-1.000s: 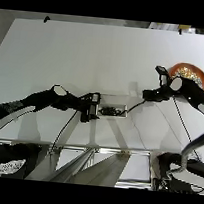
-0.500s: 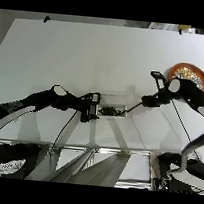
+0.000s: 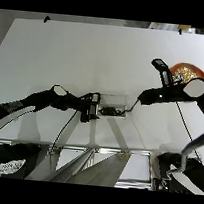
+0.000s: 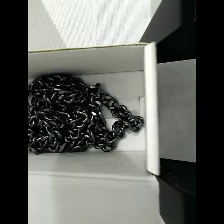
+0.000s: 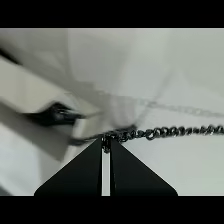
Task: Fold the box and place the chain.
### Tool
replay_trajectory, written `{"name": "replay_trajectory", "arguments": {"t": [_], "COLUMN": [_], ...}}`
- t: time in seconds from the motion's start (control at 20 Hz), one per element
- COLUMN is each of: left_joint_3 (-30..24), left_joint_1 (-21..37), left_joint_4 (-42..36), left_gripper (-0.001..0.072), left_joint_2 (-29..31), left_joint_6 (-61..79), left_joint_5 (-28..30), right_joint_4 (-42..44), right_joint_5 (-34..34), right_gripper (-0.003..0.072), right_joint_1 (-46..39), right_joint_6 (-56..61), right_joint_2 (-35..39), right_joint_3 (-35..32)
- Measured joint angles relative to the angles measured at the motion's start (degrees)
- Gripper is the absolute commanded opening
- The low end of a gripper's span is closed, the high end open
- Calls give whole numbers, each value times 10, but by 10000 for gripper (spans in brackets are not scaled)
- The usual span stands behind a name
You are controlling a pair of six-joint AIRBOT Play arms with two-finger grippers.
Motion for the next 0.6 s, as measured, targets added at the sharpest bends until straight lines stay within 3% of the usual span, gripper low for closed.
{"name": "replay_trajectory", "arguments": {"t": [0.25,0.6], "left_joint_3": [0,0], "left_joint_1": [0,0], "left_joint_4": [0,0], "left_gripper": [253,253], "left_joint_2": [0,0], "left_joint_6": [0,0], "left_joint_5": [0,0], "right_joint_4": [104,143], "right_joint_5": [-41,-138], "right_gripper": [15,14], "right_joint_1": [93,195], "right_joint_6": [-52,-69], "right_joint_2": [20,24], "right_joint_3": [0,0]}}
